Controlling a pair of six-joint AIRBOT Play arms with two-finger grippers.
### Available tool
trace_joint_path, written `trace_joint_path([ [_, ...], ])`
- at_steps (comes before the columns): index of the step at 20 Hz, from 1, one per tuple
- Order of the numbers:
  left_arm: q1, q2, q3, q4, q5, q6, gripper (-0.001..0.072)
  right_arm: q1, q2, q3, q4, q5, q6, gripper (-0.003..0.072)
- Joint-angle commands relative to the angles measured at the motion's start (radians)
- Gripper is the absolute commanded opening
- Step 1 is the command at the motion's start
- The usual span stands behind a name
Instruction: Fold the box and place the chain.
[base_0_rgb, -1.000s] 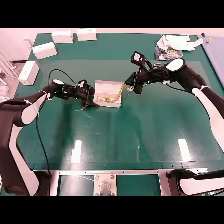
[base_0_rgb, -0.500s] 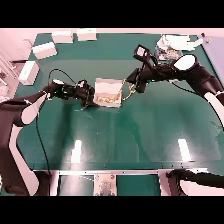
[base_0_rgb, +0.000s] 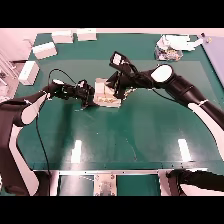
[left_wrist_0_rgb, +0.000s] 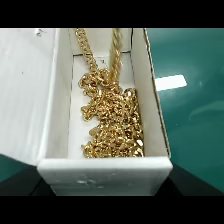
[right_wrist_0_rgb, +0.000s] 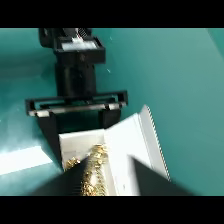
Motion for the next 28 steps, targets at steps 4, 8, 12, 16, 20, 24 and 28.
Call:
trace_joint_path([
  [4,0.001,0.0,0.0,-0.001,-0.001,0.0,0.0469,-0.118,-0.01,-0.064,-0.052,-0.025,0.01,0.0628],
  [8,0.001,0.0,0.0,-0.001,0.0,0.0,0.0469,-0.298,-0.018,-0.123,-0.053,0.043,-0.054,0.0628],
  [12,0.001,0.0,0.0,-0.001,0.0,0.0,0.0468,-0.328,-0.124,-0.152,0.048,0.085,-0.336,0.0628],
  [16,0.001,0.0,0.0,-0.002,0.0,0.0,0.0469,-0.305,-0.251,-0.13,0.122,0.086,-0.523,0.0628],
  [20,0.001,0.0,0.0,-0.002,0.001,0.0,0.0468,-0.286,-0.308,-0.083,0.182,0.092,-0.565,0.0628],
  [24,0.001,0.0,0.0,-0.002,0.0,0.0,0.0469,-0.257,-0.333,-0.06,0.183,0.091,-0.565,0.0628],
  [28,0.001,0.0,0.0,-0.002,0.0,0.0,0.0469,-0.247,-0.351,-0.06,0.187,0.076,-0.565,0.0624],
])
